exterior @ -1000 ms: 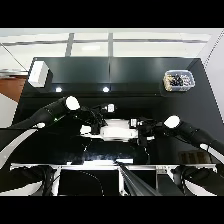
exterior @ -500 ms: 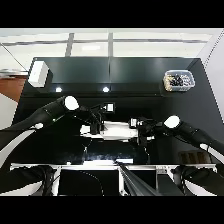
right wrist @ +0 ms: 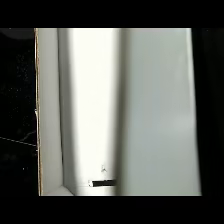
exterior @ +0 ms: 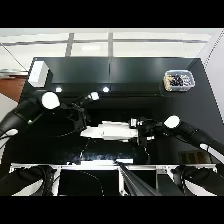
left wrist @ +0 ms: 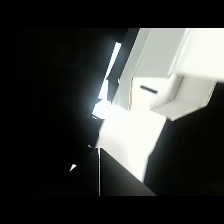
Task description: Fold the box and place the chain.
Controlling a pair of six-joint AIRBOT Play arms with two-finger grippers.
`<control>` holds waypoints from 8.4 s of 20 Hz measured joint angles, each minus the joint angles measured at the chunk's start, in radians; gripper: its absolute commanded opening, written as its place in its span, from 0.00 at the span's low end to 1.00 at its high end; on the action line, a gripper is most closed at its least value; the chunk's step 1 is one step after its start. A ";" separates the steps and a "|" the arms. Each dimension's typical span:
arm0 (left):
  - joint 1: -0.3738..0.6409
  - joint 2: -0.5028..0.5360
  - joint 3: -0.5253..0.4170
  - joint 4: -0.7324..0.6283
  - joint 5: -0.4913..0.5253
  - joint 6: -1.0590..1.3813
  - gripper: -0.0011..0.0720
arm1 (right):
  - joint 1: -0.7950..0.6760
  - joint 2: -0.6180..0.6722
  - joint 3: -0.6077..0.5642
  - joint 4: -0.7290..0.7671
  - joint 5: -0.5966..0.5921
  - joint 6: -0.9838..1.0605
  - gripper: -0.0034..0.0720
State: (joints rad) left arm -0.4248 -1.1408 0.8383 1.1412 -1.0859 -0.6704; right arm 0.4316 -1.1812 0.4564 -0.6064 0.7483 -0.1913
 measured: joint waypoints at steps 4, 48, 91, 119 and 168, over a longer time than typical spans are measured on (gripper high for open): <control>0.066 0.025 -0.070 -0.255 -0.158 -0.097 0.06 | 0.000 0.000 0.000 0.000 0.000 0.000 0.76; 0.089 -0.096 -0.149 -0.220 0.014 0.305 0.98 | 0.000 0.000 0.000 0.000 0.000 0.000 0.75; 0.038 -0.012 -0.382 -0.702 0.307 0.978 0.82 | 0.003 0.000 0.000 -0.005 -0.001 0.000 0.75; -0.088 -0.021 -0.378 -0.794 0.409 0.989 0.21 | 0.004 0.000 0.000 -0.006 0.000 0.000 0.76; 0.545 0.201 -0.469 -0.420 0.098 -0.496 0.06 | 0.004 0.000 0.000 -0.005 0.000 0.001 0.76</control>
State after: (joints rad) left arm 0.1204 -0.9398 0.3695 0.7208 -0.9878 -1.1660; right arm 0.4358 -1.1812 0.4564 -0.6117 0.7479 -0.1905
